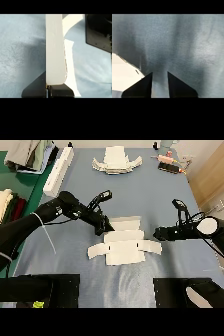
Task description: Fold the box.
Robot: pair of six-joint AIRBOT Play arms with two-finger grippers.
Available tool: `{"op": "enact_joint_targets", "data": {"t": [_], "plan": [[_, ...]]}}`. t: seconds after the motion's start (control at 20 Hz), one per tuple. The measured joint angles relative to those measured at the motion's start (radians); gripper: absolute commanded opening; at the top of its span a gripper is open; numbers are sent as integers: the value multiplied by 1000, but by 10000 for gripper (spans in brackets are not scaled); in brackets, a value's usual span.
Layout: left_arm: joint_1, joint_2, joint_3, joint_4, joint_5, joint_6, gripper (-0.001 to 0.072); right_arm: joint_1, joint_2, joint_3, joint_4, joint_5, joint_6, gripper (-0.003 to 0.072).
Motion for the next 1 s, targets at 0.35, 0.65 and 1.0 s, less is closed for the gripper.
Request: {"op": "enact_joint_targets", "data": {"t": [0.35,0.65,1.0], "plan": [[-52,103,-152,-4,221,126,17,43,33,47,168,23,-41,2],[-59,121,-174,-13,261,162,17,168,6,-24,97,7,11,2],[-74,161,-179,-60,244,204,17,194,-121,-67,28,-72,54,2]]}}
